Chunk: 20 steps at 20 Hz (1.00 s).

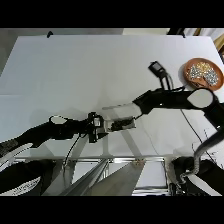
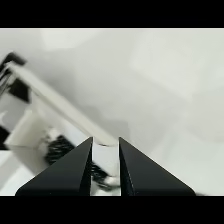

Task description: Fold the box and place the chain.

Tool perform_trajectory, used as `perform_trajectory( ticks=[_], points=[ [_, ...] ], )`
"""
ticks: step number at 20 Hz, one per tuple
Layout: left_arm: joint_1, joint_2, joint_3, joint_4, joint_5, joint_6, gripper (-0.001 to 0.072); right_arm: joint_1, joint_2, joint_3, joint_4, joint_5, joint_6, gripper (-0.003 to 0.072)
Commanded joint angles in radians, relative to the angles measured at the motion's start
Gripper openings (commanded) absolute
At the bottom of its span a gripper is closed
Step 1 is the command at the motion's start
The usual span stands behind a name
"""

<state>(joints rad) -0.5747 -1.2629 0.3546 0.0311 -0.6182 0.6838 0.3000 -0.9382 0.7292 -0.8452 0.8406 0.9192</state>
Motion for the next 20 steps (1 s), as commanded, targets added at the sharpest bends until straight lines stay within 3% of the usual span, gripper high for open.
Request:
perform_trajectory(
  ticks=[1, 3, 4, 6, 12, 20],
  points=[
    [0.000, 0.001, 0.000, 0.000, 0.000, 0.000, 0.0137, -0.193, 0.022, 0.001, -0.134, 0.029, 0.117, 0.0211],
    [0.000, 0.001, 0.000, 0.000, 0.000, 0.000, 0.0137, -0.253, -0.011, 0.002, -0.305, 0.002, 0.240, 0.0356],
    [0.000, 0.001, 0.000, 0.000, 0.000, 0.000, 0.0137, -0.269, -0.035, 0.002, -0.379, -0.008, 0.281, 0.0364],
    [0.000, 0.001, 0.000, 0.000, 0.000, 0.000, 0.0137, -0.276, -0.091, 0.002, -0.447, -0.040, 0.332, 0.0364],
    [0.000, 0.001, 0.000, 0.000, 0.000, 0.000, 0.0137, -0.276, -0.251, 0.002, -0.465, -0.076, 0.360, 0.0340],
    [0.000, 0.001, 0.000, 0.000, 0.000, 0.000, 0.0137, -0.276, -0.327, 0.002, -0.494, -0.122, 0.387, 0.0339]
  ],
)
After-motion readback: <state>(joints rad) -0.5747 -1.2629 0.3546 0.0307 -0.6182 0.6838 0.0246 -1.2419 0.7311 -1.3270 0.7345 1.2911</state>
